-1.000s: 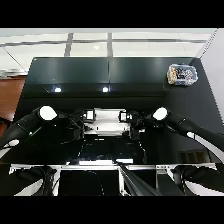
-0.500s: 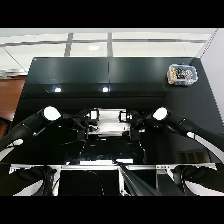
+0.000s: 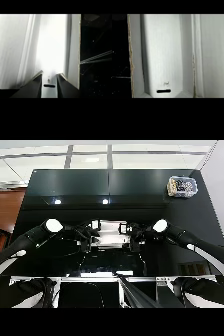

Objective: Fold the box and place the chain.

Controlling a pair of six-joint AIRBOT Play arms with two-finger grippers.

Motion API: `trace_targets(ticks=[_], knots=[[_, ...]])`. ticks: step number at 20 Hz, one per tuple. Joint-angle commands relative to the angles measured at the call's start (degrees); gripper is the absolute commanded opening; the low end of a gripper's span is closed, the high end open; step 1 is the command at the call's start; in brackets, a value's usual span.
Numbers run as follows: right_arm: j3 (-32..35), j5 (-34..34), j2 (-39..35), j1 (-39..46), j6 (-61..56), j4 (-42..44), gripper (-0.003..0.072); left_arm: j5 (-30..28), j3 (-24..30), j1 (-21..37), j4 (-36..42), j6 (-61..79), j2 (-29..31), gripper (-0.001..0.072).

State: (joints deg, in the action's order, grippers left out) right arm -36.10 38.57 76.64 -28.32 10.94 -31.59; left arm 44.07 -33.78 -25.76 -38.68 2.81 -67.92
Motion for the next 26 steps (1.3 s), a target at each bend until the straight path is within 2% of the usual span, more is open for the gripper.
trace_targets(ticks=[1,2,3,4,5,6,7,8,9,11,14,15,17,19,20,23,26], knots=[[0.0,0.0,0.0,0.0,0.0,0.0,0.0134,-0.3,0.0,0.0,1.2,0.0,-1.4,0.0127],[0.0,0.0,0.0,0.0,0.0,0.0,0.0134,-0.3,0.0,0.0,1.2,0.0,-1.7,0.0099],[0.0,0.0,0.0,0.0,0.0,0.0,0.0135,-0.4,0.0,0.0,1.3,0.0,-1.7,0.0205],[0.0,0.0,0.0,0.0,0.0,0.0,0.0134,-0.8,0.0,0.0,1.9,0.0,-1.7,0.0424],[0.0,0.0,0.0,0.0,0.0,0.0,0.0134,-0.7,0.0,0.0,1.7,-0.5,-1.6,0.0337],[0.0,0.0,0.0,0.0,0.0,0.0,0.0134,-0.4,-0.1,0.0,1.3,-0.5,-1.6,0.0183],[0.0,0.0,0.0,0.0,0.0,0.0,0.0134,-0.1,-0.1,0.0,1.4,-0.8,-1.4,0.0257],[0.0,0.0,0.0,0.0,0.0,0.0,0.0134,-0.6,-0.1,0.6,0.8,-2.5,-0.6,0.0263],[0.0,0.0,0.0,0.0,0.0,0.0,0.0134,-0.4,-0.4,2.1,0.0,-6.7,0.5,0.0018],[0.0,0.0,0.0,0.0,0.0,0.0,0.0134,4.0,-0.9,7.4,-0.1,-13.9,4.2,0.0026],[0.0,0.0,0.0,0.0,0.0,0.0,0.0134,11.6,-0.9,16.6,-1.9,-17.3,11.3,0.0026],[0.0,0.0,0.0,0.0,0.0,0.0,0.0134,13.8,-0.9,20.2,-3.5,-21.9,13.4,0.0026],[0.0,0.0,0.0,0.0,0.0,0.0,0.0134,15.3,-0.7,27.4,-9.1,-43.0,14.8,0.0026],[0.0,0.0,0.0,0.0,0.0,0.0,0.0134,17.3,0.8,34.3,-15.0,-64.5,12.8,0.0026],[0.0,0.0,0.0,0.0,0.0,0.0,0.0134,20.1,2.2,37.5,-14.7,-69.9,10.5,0.0026],[0.0,0.0,0.0,0.0,0.0,0.0,0.0134,27.6,5.5,42.2,-5.9,-66.3,1.0,0.0026],[0.0,0.0,0.0,0.0,0.0,0.0,0.0134,25.6,6.0,38.7,-0.3,-64.5,-6.9,0.0025]])
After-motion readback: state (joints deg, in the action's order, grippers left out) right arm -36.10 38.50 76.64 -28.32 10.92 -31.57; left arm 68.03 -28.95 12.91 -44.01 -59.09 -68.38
